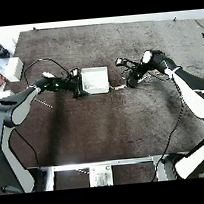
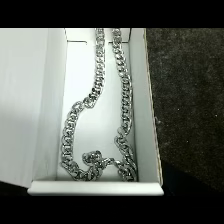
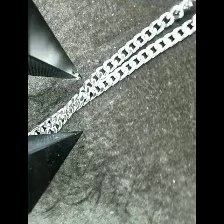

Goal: Fold the box and place the chain.

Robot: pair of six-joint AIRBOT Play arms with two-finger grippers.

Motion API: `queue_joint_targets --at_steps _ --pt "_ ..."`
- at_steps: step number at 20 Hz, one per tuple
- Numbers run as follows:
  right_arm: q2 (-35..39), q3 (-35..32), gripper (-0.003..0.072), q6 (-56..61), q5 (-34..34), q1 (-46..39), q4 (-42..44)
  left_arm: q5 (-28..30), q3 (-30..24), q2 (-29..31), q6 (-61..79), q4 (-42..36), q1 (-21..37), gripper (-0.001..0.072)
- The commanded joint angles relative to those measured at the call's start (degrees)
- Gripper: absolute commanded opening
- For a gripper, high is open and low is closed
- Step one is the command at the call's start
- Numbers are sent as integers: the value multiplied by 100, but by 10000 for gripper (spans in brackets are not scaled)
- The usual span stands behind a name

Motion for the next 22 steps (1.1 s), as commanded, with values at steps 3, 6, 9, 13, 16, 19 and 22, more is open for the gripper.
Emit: queue_joint_targets --at_steps 3,6,9,13,16,19,22 --pt "-68 2 369 -330 170 7 9 0 2 0 2 2 2 366" --pt "-225 2 166 -385 286 9 4 0 0 0 2 2 2 365" --pt "-151 20 31 -382 286 13 33 2 0 0 2 2 2 366" --pt "468 20 -22 -391 201 50 662 2 2 0 2 2 2 366" --pt "1014 22 -22 -629 127 243 1145 0 0 0 2 2 2 366" --pt "1482 22 -23 -640 -155 649 1281 0 0 0 2 2 2 365" --pt "1753 22 -24 -608 -848 1121 1366 0 0 0 2 2 2 366"
